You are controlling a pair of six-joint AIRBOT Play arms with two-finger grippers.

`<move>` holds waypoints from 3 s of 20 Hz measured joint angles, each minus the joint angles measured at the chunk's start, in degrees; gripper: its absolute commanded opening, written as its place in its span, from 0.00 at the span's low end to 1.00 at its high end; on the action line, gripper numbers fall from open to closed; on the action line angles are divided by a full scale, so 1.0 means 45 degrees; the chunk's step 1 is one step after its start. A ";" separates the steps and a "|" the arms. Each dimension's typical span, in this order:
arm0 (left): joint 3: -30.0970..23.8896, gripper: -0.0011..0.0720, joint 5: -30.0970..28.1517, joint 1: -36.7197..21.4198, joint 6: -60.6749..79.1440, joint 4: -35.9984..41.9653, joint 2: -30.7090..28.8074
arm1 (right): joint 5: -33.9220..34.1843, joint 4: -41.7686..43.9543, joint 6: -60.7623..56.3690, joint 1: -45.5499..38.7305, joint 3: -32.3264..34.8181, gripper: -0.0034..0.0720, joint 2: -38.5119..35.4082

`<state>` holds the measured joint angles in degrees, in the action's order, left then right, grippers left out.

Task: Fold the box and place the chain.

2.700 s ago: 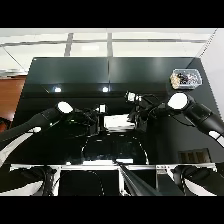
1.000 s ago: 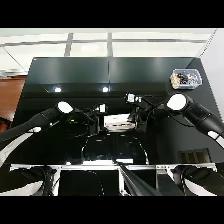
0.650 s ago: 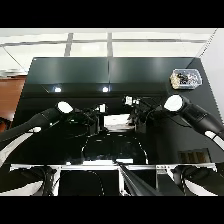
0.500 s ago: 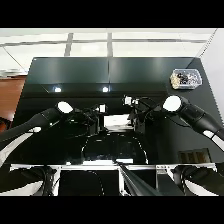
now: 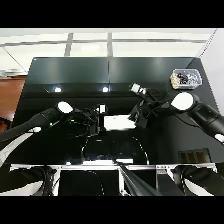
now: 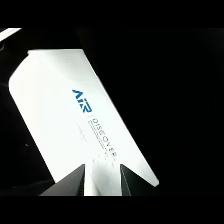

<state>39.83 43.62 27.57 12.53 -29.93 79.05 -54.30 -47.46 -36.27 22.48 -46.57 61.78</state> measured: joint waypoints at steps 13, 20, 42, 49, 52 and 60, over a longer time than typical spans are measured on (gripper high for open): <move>0.0000 0.53 -0.0029 0.0000 -0.0010 0.0034 0.0000 | -0.0019 -0.0049 0.2079 -0.0355 0.0121 0.96 0.0175; 0.0000 0.53 -0.0034 0.0000 -0.0019 0.0034 0.0000 | 0.0141 0.1457 0.5629 0.0136 0.0121 0.66 0.1214; 0.0000 0.53 -0.0044 0.0000 0.0000 0.0005 -0.0005 | 0.0228 0.1171 0.5770 0.0578 0.0131 0.48 0.1671; 0.0000 0.53 -0.0039 -0.0005 -0.0010 0.0005 -0.0005 | 0.0180 0.1190 0.5493 0.0578 0.0131 0.48 0.1676; 0.0000 0.53 -0.0039 -0.0005 -0.0010 0.0005 -0.0005 | 0.0136 0.1195 0.5231 0.0578 0.0131 0.47 0.1671; 0.0000 0.53 -0.0029 0.0000 -0.0034 0.0010 0.0000 | 0.0117 0.0641 0.4629 0.0578 0.0228 0.48 0.1807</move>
<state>39.83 43.48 27.57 12.38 -29.89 79.05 -53.78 -44.58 -15.44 25.08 -45.54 69.91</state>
